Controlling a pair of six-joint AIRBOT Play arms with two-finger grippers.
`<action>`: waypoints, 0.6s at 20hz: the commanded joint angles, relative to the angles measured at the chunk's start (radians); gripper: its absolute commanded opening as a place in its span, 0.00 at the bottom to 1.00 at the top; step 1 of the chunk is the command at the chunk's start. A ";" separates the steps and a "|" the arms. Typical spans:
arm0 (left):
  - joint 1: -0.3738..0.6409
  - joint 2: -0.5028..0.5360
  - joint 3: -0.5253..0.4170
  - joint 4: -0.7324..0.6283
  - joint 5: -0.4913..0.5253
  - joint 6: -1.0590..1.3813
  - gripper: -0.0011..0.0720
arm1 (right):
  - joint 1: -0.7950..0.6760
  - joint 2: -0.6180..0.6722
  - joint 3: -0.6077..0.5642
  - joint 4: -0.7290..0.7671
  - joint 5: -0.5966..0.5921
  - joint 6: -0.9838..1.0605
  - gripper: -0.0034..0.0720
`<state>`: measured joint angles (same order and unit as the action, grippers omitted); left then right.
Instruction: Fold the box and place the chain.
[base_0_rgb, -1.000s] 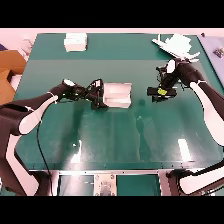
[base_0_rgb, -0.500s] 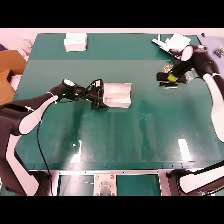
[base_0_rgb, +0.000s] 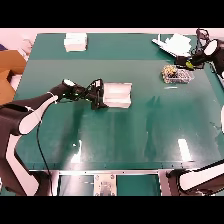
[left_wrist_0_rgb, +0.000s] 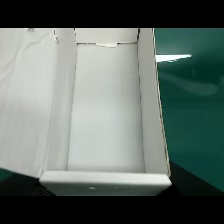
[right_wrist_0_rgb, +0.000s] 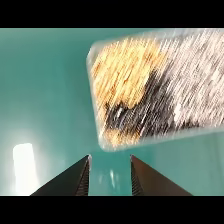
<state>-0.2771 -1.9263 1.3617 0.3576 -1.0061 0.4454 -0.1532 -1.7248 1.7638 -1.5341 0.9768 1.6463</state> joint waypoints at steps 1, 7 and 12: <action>0.000 0.000 0.000 0.000 0.000 0.000 0.74 | -0.008 -0.062 0.003 0.005 -0.165 -0.009 0.50; 0.000 0.000 0.000 0.000 0.000 0.000 0.74 | -0.008 -0.194 0.037 0.003 -0.310 -0.010 0.50; 0.000 0.000 0.000 0.000 0.000 0.000 0.74 | -0.013 -0.274 0.093 -0.022 -0.344 -0.036 0.50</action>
<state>-0.2771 -1.9263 1.3617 0.3580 -1.0061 0.4458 -0.1646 -1.9522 1.8278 -1.5341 0.6655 1.6192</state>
